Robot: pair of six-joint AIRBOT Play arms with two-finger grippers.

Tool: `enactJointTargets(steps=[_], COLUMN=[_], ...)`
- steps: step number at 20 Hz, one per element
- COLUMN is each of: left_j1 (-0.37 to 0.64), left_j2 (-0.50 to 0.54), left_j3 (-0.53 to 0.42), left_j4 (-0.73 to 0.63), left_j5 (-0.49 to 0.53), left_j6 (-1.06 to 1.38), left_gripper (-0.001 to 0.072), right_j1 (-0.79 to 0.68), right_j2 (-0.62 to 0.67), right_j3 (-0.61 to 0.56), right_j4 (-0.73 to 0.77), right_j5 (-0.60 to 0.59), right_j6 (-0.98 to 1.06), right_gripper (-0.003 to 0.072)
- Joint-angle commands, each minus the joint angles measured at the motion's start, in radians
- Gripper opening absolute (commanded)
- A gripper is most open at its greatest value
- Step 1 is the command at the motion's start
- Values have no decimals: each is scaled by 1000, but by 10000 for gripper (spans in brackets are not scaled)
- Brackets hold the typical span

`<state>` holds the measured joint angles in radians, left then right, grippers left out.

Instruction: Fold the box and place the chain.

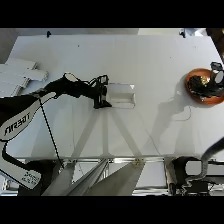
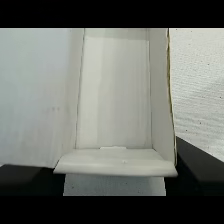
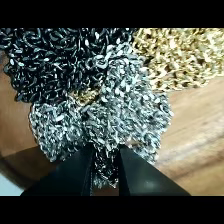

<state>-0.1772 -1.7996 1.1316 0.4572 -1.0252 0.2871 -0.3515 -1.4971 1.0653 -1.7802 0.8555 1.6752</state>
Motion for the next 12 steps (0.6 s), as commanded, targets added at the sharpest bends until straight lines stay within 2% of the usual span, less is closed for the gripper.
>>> enactJointTargets(steps=[1, 7, 12], left_j1=[1, 1, 1], left_j2=[0, 0, 0], left_j3=[0, 0, 0], left_j4=[0, 0, 0], left_j5=[0, 0, 0], left_j6=[0, 0, 0], left_gripper=[281, 281, 281], right_j1=[19, 99, 272], right_j2=[78, 281, 384], right_j3=[1, 1, 1], right_j4=[-29, -25, -8], right_j5=[71, 229, 364], right_j6=[-6, -76, -87], right_gripper=[9, 9, 9])
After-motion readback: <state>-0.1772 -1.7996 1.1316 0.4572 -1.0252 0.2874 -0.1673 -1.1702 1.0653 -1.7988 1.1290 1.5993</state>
